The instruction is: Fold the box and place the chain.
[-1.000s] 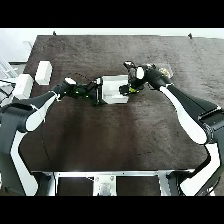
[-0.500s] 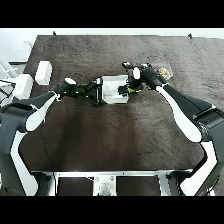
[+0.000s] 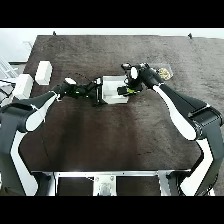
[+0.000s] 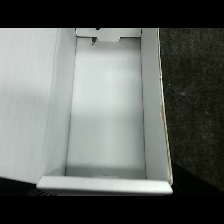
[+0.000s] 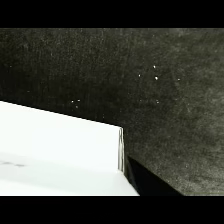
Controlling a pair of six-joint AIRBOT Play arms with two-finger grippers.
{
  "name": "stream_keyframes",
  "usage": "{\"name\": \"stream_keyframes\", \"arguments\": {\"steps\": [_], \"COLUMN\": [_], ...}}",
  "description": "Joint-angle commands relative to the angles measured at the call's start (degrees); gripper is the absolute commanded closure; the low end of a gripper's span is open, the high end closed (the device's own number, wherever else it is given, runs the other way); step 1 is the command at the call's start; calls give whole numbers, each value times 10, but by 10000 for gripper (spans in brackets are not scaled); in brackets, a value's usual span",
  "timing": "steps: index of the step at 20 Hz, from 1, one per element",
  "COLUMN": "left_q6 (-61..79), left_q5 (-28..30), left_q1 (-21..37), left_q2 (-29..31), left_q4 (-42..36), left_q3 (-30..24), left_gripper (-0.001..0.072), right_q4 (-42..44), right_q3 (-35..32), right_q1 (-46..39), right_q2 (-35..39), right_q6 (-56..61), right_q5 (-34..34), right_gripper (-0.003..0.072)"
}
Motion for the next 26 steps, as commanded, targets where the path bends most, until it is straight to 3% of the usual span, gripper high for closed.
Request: {"name": "stream_keyframes", "arguments": {"steps": [1, 2, 6, 10, 11, 12, 13, 21, 26], "left_q6": [0, 0, 0, 0, 0, 0, 0, 0, 0], "left_q5": [0, 0, 0, 0, 0, 0, 0, 0, 0], "left_q1": [0, 0, 0, 0, 0, 0, 0, 0, 0], "left_q2": [0, 0, 0, 0, 0, 0, 0, 0, 0], "left_q4": [0, 0, 0, 0, 0, 0, 0, 0, 0], "left_q3": [0, 0, 0, 0, 0, 0, 0, 0, 0], "left_gripper": [181, 181, 181, 181, 181, 181, 181, 181, 181], "right_q4": [-3, -3, 0, 2, 4, 4, 4, 3, -1], "right_q3": [2, 2, 2, 2, 2, 2, 2, 3, 3], "right_q1": [2, 4, 9, 9, 9, 9, 9, 8, 7], "right_q2": [-1, -1, -1, -1, -1, 0, 1, 30, 98], "right_q6": [2, 2, 2, 2, 2, 2, 2, -3, -46], "right_q5": [9, 9, 19, 23, 23, 23, 23, 21, 29], "right_gripper": [496, 496, 667, 667, 516, 313, 196, 178, 179]}}
